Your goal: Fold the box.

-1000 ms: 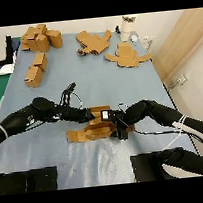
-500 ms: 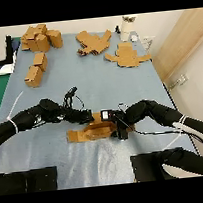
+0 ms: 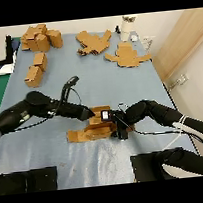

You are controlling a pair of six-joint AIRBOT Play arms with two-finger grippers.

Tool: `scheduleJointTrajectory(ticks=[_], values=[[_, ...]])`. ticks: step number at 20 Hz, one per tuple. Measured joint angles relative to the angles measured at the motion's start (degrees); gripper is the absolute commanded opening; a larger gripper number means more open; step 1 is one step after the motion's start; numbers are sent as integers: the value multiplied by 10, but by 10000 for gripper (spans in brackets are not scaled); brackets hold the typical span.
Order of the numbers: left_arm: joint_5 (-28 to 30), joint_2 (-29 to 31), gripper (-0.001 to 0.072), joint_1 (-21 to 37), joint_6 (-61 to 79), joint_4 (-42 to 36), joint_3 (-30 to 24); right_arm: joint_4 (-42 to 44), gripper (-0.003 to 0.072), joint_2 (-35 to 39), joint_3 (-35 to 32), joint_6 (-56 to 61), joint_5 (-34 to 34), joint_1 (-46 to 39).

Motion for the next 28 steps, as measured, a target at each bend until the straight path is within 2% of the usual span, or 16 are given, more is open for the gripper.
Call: scheduleJointTrajectory(ticks=[5,8,9,10,11,15,18,21,22,23,28], values=[[-65,132,13,12,49,172,2,0,478,0,0,0,0,0],[-96,170,16,17,97,250,-7,0,478,0,0,0,0,0],[-96,177,99,22,123,259,-17,0,478,0,0,0,0,0],[-89,182,505,28,155,263,-32,0,478,0,0,0,0,0],[-74,185,699,31,191,254,-51,0,479,0,0,0,0,0],[25,184,699,34,364,147,-146,-2,478,0,0,0,0,0],[73,163,698,15,444,91,-188,-2,478,0,0,0,0,0],[110,132,691,-9,480,56,-204,-3,478,0,0,0,0,0],[117,122,604,-18,489,48,-207,-4,478,0,0,0,0,0],[122,113,571,-26,495,43,-208,-4,479,0,0,0,0,0],[150,70,570,-56,518,8,-199,-4,479,0,0,0,0,0]])
